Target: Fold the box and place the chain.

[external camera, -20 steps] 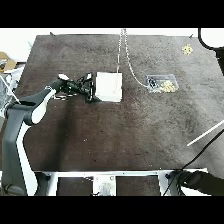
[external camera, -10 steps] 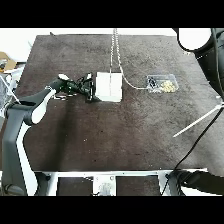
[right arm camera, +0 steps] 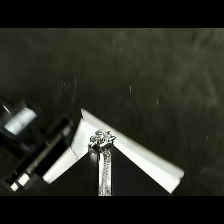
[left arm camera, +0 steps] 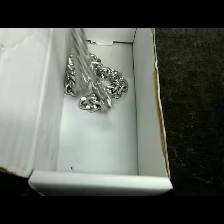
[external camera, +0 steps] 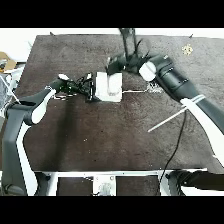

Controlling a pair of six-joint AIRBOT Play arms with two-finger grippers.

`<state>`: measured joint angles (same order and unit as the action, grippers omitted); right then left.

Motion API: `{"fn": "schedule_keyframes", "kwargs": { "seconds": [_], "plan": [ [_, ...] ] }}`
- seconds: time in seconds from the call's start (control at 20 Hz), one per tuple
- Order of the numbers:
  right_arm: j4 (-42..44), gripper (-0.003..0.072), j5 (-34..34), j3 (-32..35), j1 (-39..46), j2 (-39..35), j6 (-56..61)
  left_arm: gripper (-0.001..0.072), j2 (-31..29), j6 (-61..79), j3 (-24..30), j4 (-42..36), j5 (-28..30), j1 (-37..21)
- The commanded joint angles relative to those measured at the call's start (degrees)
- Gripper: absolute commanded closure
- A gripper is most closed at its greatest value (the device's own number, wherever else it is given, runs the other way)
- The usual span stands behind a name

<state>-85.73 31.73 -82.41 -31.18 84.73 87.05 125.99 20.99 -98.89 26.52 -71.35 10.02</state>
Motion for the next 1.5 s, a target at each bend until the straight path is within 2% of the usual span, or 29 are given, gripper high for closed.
{"fn": "schedule_keyframes", "kwargs": {
  "seconds": [0.0,0.05,0.1,0.15,0.2,0.35,0.45,0.6,0.65,0.8,1.1,1.25,1.3,1.35,1.4,1.45],
  "plan": [
    [0.1,0.0546,0.7,4.2,2.1,4.6,4.4,0.0318,0.0,0.0,0.0,0.0,0.0,0.0],
    [0.1,0.0350,1.4,4.2,2.8,4.9,4.4,0.0317,0.0,0.0,0.0,0.0,0.0,0.0],
    [0.1,0.0316,2.6,4.2,3.7,4.6,4.3,0.0318,0.0,0.0,0.0,0.0,0.0,0.0],
    [0.0,0.0408,4.3,4.2,4.5,4.0,4.3,0.0318,0.0,0.0,0.0,0.0,0.0,0.0],
    [0.1,0.0431,7.0,4.2,5.7,3.1,4.3,0.0318,0.0,0.0,0.0,0.0,0.0,0.0],
    [0.1,0.0430,14.0,5.3,10.1,1.2,4.5,0.0318,0.0,0.0,0.0,0.0,0.0,0.0],
    [0.1,0.0430,13.4,8.9,14.4,0.4,7.6,0.0318,0.0,0.0,0.0,0.0,0.0,0.0],
    [0.8,0.0430,6.7,16.3,21.8,0.5,14.2,0.0318,0.0,0.0,0.0,0.0,0.0,0.0],
    [2.9,0.0399,3.7,18.8,24.2,0.6,15.2,0.0318,0.0,0.0,0.0,0.0,0.0,0.0],
    [11.9,0.0402,-6.2,24.2,28.5,0.9,15.1,0.0318,0.0,0.0,0.0,0.0,0.0,0.0],
    [21.4,0.0403,-15.6,24.2,26.4,6.4,13.2,0.0318,0.0,0.0,0.0,0.0,0.0,0.0],
    [24.2,0.0404,-17.7,22.6,24.4,10.0,13.3,0.0318,0.0,0.0,0.0,0.0,0.0,0.0],
    [24.8,0.0440,-19.4,22.6,24.1,10.8,13.3,0.0318,0.0,0.0,0.0,0.0,0.0,0.0],
    [25.7,0.0523,-21.0,22.6,24.1,11.1,13.3,0.0318,0.0,0.0,0.0,0.0,0.0,0.0],
    [26.0,0.0552,-22.2,22.6,24.1,11.0,13.3,0.0318,0.0,0.0,0.0,0.0,0.0,0.0],
    [26.3,0.0682,-22.4,22.6,24.1,10.5,13.3,0.0318,0.0,0.0,0.0,0.0,0.0,0.0]
  ]
}}
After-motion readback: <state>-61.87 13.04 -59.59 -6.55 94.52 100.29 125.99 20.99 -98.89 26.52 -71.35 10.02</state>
